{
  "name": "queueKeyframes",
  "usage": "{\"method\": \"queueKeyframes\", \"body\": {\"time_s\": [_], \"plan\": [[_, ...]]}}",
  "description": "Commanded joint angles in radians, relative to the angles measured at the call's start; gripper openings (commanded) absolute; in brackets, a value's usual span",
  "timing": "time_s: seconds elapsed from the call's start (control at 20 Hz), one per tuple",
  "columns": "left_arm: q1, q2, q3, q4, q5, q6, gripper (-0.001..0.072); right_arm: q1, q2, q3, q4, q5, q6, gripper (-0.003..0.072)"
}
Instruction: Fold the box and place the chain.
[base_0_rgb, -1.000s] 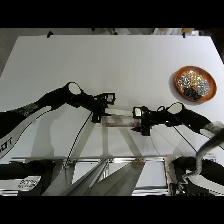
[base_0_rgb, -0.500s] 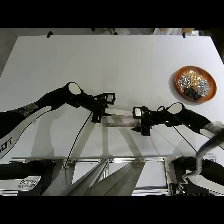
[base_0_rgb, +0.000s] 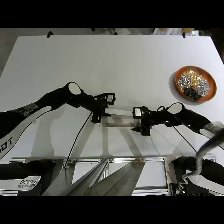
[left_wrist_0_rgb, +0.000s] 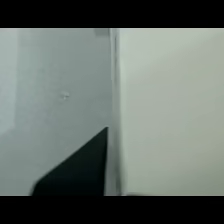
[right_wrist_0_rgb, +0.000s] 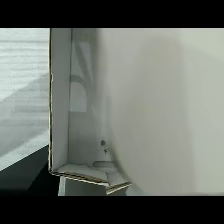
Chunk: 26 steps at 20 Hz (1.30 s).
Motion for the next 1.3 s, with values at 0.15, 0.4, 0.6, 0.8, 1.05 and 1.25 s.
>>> {"method": "queueKeyframes", "body": {"time_s": [0.15, 0.4, 0.6, 0.8, 1.05, 1.25], "plan": [[0.003, 0.064, 0.001, 0.104, -0.015, -0.132, 0.0533, 0.000, 0.001, 0.000, 0.002, 0.000, 0.004, 0.0315], [0.003, 0.201, 0.001, 0.342, -0.015, -0.377, 0.0442, 0.000, 0.001, 0.000, 0.001, 0.000, 0.004, 0.0315], [0.003, 0.336, 0.001, 0.416, -0.066, -0.525, 0.0215, 0.000, 0.001, 0.000, 0.001, 0.000, 0.004, 0.0315], [-0.024, 0.434, 0.001, 0.333, -0.258, -0.534, 0.0003, 0.000, 0.001, 0.000, 0.002, 0.001, 0.004, 0.0315], [-0.224, 0.412, -0.014, 0.218, -0.243, -0.534, 0.0002, 0.000, 0.001, 0.000, 0.002, 0.001, 0.004, 0.0315], [-0.298, 0.353, -0.015, 0.213, 0.061, -0.616, 0.0002, 0.000, 0.001, 0.000, 0.002, 0.000, 0.004, 0.0315]]}}
